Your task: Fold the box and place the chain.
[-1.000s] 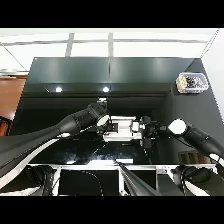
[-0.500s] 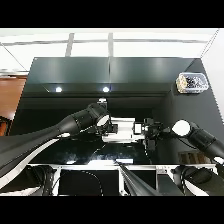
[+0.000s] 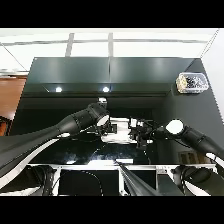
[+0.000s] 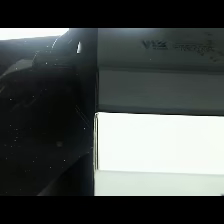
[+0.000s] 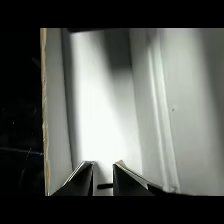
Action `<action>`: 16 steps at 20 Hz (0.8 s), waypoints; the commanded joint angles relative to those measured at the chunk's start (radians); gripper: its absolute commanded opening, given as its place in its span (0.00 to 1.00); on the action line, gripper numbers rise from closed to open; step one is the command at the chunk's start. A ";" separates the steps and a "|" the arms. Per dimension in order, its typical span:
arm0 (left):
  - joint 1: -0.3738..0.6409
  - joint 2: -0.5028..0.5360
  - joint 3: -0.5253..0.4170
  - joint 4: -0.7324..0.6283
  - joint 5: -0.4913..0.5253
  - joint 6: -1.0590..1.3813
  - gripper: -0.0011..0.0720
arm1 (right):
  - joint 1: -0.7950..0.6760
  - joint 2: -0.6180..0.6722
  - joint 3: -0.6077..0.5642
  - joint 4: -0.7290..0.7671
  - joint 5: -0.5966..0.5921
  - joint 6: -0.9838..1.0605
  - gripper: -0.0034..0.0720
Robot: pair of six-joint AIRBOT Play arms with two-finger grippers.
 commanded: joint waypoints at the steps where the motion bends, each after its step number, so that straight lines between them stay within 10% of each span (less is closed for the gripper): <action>1: 0.001 0.001 0.001 -0.001 0.003 -0.003 0.05 | 0.019 -0.026 -0.001 0.063 -0.046 0.018 0.23; 4: 0.001 0.001 0.001 -0.001 0.003 -0.003 0.05 | 0.018 -0.026 -0.001 0.047 -0.041 0.055 0.25; 5: 0.001 0.001 0.001 -0.001 0.003 -0.003 0.05 | 0.018 -0.026 -0.001 0.047 -0.046 0.074 0.51; 8: 0.001 0.001 0.001 -0.001 0.003 -0.003 0.05 | 0.018 -0.026 -0.001 0.029 -0.046 0.117 0.33; 9: 0.001 0.001 0.001 -0.001 0.003 -0.003 0.05 | 0.018 -0.026 -0.001 0.026 -0.059 0.142 0.66; 10: 0.001 0.001 0.001 -0.001 0.003 -0.003 0.05 | 0.018 -0.026 -0.001 0.023 -0.061 0.145 0.66; 11: 0.001 0.001 0.001 -0.001 0.003 -0.003 0.05 | 0.018 -0.025 0.000 0.018 -0.060 0.146 0.55; 12: 0.001 0.001 0.001 -0.001 0.003 -0.003 0.05 | 0.015 -0.014 0.002 -0.006 -0.053 0.189 0.16; 16: 0.001 0.001 0.001 -0.002 0.002 -0.003 0.05 | -0.126 0.127 0.061 -0.391 0.156 0.764 0.05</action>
